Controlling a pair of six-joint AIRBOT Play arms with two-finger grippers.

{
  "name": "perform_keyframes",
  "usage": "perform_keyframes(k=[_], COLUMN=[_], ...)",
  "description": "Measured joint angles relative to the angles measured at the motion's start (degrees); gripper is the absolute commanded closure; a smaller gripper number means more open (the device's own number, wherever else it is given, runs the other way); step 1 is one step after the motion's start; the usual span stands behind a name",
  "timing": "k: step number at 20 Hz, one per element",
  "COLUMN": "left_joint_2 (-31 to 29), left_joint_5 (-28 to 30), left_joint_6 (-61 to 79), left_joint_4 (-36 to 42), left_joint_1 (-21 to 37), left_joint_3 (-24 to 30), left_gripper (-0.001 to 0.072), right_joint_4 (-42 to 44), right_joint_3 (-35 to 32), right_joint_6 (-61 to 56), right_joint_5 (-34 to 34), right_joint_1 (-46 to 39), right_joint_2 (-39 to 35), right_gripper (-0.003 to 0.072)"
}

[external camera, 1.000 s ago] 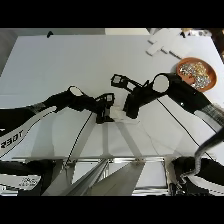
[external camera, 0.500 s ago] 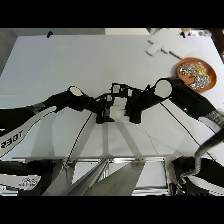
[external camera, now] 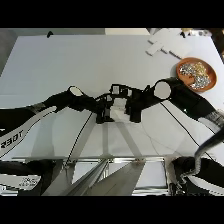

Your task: Fold the box and place the chain.

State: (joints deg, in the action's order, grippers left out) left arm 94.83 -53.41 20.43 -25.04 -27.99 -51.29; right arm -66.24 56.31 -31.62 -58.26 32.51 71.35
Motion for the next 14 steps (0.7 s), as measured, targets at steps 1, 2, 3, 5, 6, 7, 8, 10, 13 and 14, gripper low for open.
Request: perform_keyframes(k=[1, 2, 3, 5, 6, 7, 8, 10, 13, 14], left_joint_2=[0.0, 0.0, 0.0, 0.0, 0.0, 0.0, 0.0, 0.0, 0.0, 0.0], left_joint_5=[0.0, 0.0, 0.0, 0.0, 0.0, 0.0, 0.0, 0.0, 0.1, 0.3], left_joint_6=[0.0, 0.0, 0.0, 0.0, 0.0, 0.0, 0.0, 0.0, -0.1, -0.1], left_joint_4=[0.0, 0.0, 0.0, 0.0, 0.0, 0.0, 0.0, 0.0, 0.1, 0.2], left_joint_1=[0.0, 0.0, 0.0, 0.0, 0.0, 0.0, 0.0, 0.0, 0.0, 0.0], left_joint_3=[0.0, 0.0, 0.0, 0.0, 0.0, 0.0, 0.0, 0.0, 0.0, 0.0], left_gripper=[0.061, 0.061, 0.061, 0.061, 0.061, 0.061, 0.061, 0.061, 0.061, 0.061], right_joint_4=[-0.2, -0.4, -0.5, -0.9, -1.1, -1.1, -1.1, -1.2, -1.3, -1.3], right_joint_3=[0.0, 0.0, 0.0, 0.0, 0.0, -0.1, -0.3, -1.1, -2.2, -2.4], right_joint_6=[0.0, 0.0, 0.0, 0.0, -0.3, -0.5, -0.9, -1.1, -1.4, -1.4], right_joint_5=[0.2, 0.3, 0.4, 1.0, 1.2, 1.5, 1.7, 2.4, 3.9, 4.4], right_joint_1=[0.0, 0.0, 0.0, 0.0, 0.0, 0.0, 0.0, 0.0, 0.0, 0.0], right_joint_2=[0.0, 0.0, 0.0, 0.0, 0.0, 0.0, 0.0, 0.0, 0.0, 0.0], right_gripper=[0.0471, 0.052, 0.053, 0.0531, 0.0531, 0.0533, 0.0538, 0.0555, 0.0559, 0.0559])
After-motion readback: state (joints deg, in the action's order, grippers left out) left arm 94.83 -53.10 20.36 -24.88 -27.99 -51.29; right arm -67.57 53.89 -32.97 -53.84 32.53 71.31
